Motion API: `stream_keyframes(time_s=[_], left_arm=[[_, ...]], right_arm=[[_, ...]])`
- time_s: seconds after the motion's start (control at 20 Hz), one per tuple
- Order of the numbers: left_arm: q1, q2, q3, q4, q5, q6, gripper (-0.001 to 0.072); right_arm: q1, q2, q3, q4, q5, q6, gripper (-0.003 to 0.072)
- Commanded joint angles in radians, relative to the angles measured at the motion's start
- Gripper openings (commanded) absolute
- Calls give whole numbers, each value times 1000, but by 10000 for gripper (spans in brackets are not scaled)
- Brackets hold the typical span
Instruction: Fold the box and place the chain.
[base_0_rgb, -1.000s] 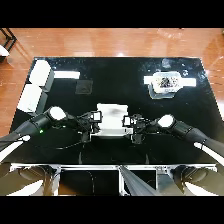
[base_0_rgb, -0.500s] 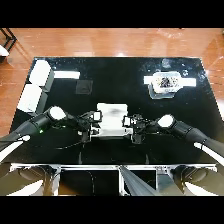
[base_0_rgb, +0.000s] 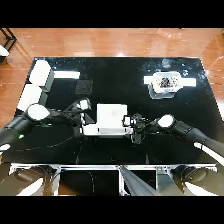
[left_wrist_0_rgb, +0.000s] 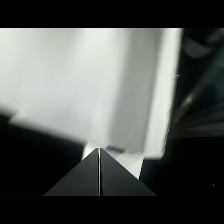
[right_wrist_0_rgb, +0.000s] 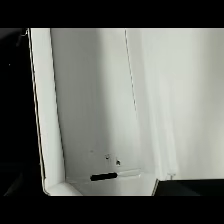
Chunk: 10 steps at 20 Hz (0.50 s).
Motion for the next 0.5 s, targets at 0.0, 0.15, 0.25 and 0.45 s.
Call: stream_keyframes(time_s=[0.0,0.15,0.25,0.45], left_arm=[[140,127,0,85,-68,-295,20],[304,119,-1,102,-158,-637,21],[367,78,-4,134,-202,-764,21],[379,-66,-93,106,-150,-1136,21]], right_arm=[[0,0,0,-1,3,-1,457],[0,0,0,-1,3,0,458],[0,0,0,-1,3,-1,457],[0,0,0,-1,3,0,458]])
